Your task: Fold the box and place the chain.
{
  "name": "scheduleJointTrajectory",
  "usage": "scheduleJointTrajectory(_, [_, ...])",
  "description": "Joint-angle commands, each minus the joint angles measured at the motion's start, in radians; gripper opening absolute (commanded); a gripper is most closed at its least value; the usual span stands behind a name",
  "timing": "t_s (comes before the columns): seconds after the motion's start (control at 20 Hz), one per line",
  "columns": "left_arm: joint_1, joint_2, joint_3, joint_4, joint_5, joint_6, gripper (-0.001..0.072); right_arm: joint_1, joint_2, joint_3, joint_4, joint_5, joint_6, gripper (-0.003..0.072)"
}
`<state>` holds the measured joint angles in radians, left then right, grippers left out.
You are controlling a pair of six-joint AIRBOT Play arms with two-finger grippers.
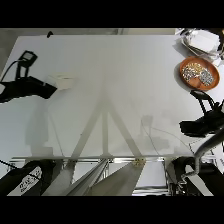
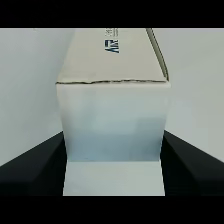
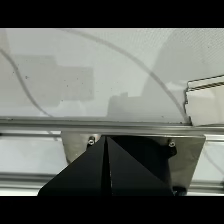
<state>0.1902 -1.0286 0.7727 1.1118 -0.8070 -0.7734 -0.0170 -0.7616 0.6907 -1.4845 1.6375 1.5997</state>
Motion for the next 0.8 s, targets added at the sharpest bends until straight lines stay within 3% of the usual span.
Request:
scheduleJointTrajectory(0.0, [0.145,-0.007,-0.001,0.080,-0.039,-0.064,0.0004,-0.001,0.001,0.001,0.000,0.000,0.000,0.0021])
scheduleJointTrajectory(0.25, [0.167,-0.053,-0.003,0.198,-0.218,-0.141,0.0005,-0.001,0.001,0.001,0.000,0.000,0.000,0.0021])
scheduleJointTrajectory(0.45, [0.167,-0.128,-0.005,0.209,-0.371,-0.150,0.0041,-0.001,0.001,0.001,0.000,0.000,0.000,0.0021])
scheduleJointTrajectory(0.5, [0.167,-0.144,-0.005,0.209,-0.392,-0.151,0.0164,-0.001,0.001,0.001,0.000,0.000,0.000,0.0021])
scheduleJointTrajectory(0.55, [0.167,-0.154,-0.005,0.209,-0.405,-0.151,0.0395,-0.001,0.001,0.001,0.000,0.000,0.000,0.0021])
scheduleJointTrajectory(0.6, [0.166,-0.154,-0.005,0.208,-0.408,-0.151,0.0561,-0.001,0.001,0.001,0.000,0.000,0.000,0.0021])
scheduleJointTrajectory(0.65, [0.166,-0.148,-0.005,0.210,-0.410,-0.151,0.0672,-0.001,0.001,0.001,0.000,0.000,0.000,0.0021])
scheduleJointTrajectory(0.75, [0.167,-0.130,-0.004,0.231,-0.410,-0.151,0.0692,-0.001,0.001,0.001,0.000,0.000,0.000,0.0021])
